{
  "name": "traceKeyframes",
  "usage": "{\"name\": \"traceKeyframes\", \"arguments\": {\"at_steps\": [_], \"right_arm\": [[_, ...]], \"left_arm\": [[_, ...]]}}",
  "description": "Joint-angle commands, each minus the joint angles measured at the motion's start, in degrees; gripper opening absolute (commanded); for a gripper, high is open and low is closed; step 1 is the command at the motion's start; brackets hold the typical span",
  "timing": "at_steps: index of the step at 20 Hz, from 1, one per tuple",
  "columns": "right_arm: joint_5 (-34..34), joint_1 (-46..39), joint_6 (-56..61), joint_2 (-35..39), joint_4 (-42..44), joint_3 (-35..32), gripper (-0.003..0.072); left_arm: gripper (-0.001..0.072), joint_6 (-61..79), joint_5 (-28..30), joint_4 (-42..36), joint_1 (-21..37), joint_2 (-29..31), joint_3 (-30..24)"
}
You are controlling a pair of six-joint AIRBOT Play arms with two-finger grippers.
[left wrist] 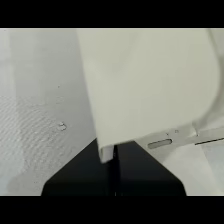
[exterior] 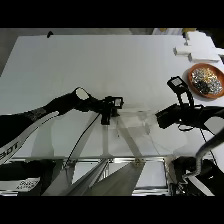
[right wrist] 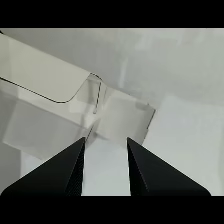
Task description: Fold the box and place the chain.
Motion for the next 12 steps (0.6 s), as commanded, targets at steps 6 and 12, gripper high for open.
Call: {"name": "traceKeyframes", "arguments": {"at_steps": [6, 12], "right_arm": [[0.0, 0.0, -0.3, 0.0, 0.0, 0.0, 0.0297], [2.1, 0.0, -9.5, 0.0, 0.5, 0.0, 0.0242]], "left_arm": [[0.0005, 1.6, 0.4, 1.7, 0.0, -0.1, 0.1], [0.001, 1.4, 0.0, 1.7, 0.0, -0.1, 0.1]]}}
